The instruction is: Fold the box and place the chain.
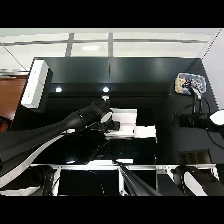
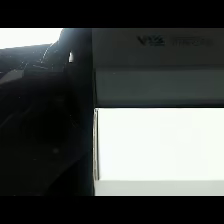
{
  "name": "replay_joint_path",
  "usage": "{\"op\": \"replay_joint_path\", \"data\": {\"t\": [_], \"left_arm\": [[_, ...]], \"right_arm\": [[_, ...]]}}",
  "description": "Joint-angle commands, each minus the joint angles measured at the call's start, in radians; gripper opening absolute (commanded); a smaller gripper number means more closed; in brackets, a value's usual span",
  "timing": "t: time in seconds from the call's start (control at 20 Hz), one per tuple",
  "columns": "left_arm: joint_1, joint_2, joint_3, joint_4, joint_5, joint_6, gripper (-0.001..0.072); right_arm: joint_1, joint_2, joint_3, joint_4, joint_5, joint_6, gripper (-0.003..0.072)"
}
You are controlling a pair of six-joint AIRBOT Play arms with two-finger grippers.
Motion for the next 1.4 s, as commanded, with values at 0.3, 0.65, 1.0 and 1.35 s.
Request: {"op": "replay_joint_path", "data": {"t": [0.3,0.65,1.0,1.35], "left_arm": [[0.002,0.0,0.0,0.0,-0.001,-0.001,0.0028],[0.002,0.0,0.0,0.0,-0.001,-0.001,0.0028],[0.002,0.0,0.0,0.0,0.003,-0.001,0.0028],[0.002,0.0,0.0,0.0,0.003,-0.001,0.0027]], "right_arm": [[0.136,-0.27,-0.099,0.453,0.075,-0.255,0.0014],[0.177,-0.276,0.054,0.468,0.235,-0.301,0.0234],[0.27,-0.276,0.069,0.432,0.221,-0.193,0.0601],[0.582,-0.276,0.216,0.041,-0.001,0.23,0.0532]]}}
